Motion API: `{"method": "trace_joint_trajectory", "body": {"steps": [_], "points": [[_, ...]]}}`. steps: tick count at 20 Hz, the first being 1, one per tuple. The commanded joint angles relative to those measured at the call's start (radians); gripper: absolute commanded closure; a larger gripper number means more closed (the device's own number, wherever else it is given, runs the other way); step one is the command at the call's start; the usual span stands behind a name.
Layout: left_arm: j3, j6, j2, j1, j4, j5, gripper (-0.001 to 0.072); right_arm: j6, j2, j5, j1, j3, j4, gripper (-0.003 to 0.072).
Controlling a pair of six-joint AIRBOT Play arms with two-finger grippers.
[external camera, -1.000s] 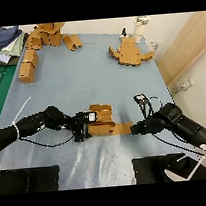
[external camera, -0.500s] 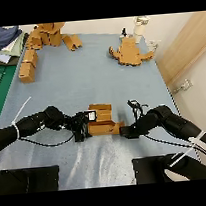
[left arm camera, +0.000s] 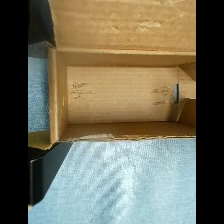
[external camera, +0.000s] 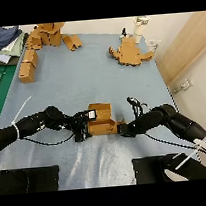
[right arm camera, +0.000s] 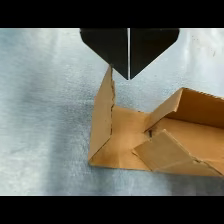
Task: Fold the box.
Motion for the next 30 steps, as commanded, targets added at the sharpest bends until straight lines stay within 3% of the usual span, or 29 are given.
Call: {"method": "trace_joint_trajectory", "body": {"steps": [1, 4, 12, 15, 22, 30], "points": [[0.0, -0.002, 0.0, 0.0, 0.0, 0.0, 0.0374, 0.047, 0.05, -0.018, -0.04, 0.003, -0.11, 0.0684], [0.0, -0.002, 0.0, 0.0, 0.0, 0.0, 0.0374, 0.144, 0.066, -0.057, -0.118, 0.003, -0.312, 0.0684], [0.0, -0.001, 0.0, 0.0, 0.0, 0.0, 0.0374, 0.143, 0.063, -0.018, -0.302, 0.003, -0.381, 0.0684], [0.0, -0.002, 0.0, 0.0, 0.0, 0.0, 0.0374, 0.104, 0.031, 0.023, -0.305, 0.003, -0.319, 0.0684], [0.0, -0.001, 0.0, 0.0, 0.0, 0.0, 0.0374, -0.129, -0.135, 0.13, -0.303, -0.001, 0.003, 0.0684], [0.0, -0.002, 0.0, 0.0, 0.0, 0.0, 0.0374, -0.219, -0.155, 0.124, -0.284, -0.002, 0.089, 0.0684]]}}
